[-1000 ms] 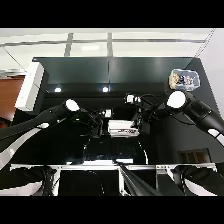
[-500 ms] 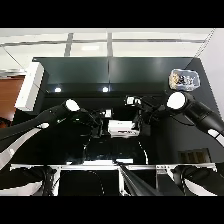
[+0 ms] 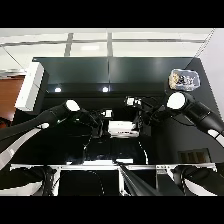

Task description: Fold the box and place the chain.

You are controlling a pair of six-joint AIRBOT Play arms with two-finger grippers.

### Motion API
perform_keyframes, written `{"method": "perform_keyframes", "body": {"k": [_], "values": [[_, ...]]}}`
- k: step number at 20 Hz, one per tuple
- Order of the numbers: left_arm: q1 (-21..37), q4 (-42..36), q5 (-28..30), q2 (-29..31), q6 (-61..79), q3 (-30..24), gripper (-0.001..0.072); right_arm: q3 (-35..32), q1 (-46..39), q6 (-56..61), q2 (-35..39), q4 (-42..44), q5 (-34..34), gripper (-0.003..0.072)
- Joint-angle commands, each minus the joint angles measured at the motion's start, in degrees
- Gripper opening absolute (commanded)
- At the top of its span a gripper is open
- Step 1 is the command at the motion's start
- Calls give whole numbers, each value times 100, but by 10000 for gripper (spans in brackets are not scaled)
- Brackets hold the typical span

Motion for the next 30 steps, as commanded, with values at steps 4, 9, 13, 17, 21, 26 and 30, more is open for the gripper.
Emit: {"method": "perform_keyframes", "body": {"k": [4, 9, 13, 17, 21, 26, 30], "values": [[0, 0, 9, -4, -2, -4, 457, -2, 2, 7, 0, 11, 76, 390], [0, 0, 9, -4, -2, -4, 457, -79, 2, 7, -4, 107, 22, 389], [0, 0, 9, -4, -2, -4, 457, -210, 2, 28, -4, 144, -107, 389], [0, 0, 9, -4, -4, -4, 457, -92, -50, 595, 61, 94, 374, 389], [2, 0, 7, -4, -4, -4, 457, 9, -933, 2575, 476, 98, 1910, 388], [2, 0, 9, -4, -4, -4, 457, -1115, -1668, 2983, 566, 1971, 1617, 11], [2, 0, 9, -4, -4, -4, 457, -1753, -1082, 3003, 557, 3700, -544, 11]]}}
